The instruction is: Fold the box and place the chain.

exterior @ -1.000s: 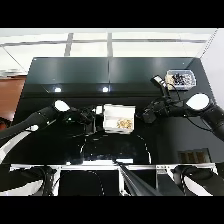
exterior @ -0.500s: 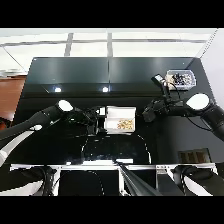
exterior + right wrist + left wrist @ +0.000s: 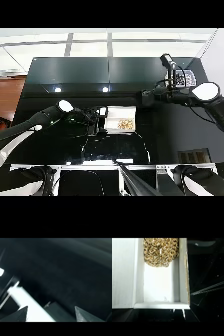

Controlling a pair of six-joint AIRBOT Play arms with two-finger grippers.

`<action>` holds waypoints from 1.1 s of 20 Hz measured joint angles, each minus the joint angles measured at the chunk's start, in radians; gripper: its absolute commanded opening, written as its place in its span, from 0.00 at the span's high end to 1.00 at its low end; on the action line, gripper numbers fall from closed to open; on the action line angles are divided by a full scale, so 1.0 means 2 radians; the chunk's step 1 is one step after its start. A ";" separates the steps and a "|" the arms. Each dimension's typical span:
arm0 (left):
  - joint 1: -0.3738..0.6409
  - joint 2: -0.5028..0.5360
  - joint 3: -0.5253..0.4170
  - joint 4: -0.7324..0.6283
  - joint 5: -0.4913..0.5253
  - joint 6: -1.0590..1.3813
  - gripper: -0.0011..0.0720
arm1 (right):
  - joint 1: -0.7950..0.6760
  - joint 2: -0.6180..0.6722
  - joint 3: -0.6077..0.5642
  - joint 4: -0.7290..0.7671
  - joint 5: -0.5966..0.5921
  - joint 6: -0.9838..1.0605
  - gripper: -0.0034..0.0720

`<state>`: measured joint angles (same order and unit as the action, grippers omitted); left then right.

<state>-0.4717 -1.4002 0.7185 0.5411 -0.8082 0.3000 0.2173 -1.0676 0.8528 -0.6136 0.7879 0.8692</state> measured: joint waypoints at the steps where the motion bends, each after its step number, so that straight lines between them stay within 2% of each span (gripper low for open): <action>1: 0.000 0.000 0.000 0.000 0.000 0.000 0.53 | 0.000 -0.012 0.002 -0.005 -0.011 0.004 0.06; 5: 0.000 0.000 0.000 0.000 0.000 0.000 0.53 | 0.009 -0.072 0.005 -0.016 -0.007 -0.019 0.06; 10: 0.000 0.000 0.000 0.000 0.000 0.000 0.53 | 0.026 -0.079 0.017 -0.022 0.082 -0.183 0.06; 12: 0.000 0.000 0.000 0.000 0.000 0.000 0.53 | 0.036 -0.076 0.017 -0.031 0.100 -0.222 0.06; 22: 0.000 0.000 0.000 0.000 0.000 -0.001 0.53 | 0.094 -0.077 0.001 -0.080 0.106 -0.331 0.06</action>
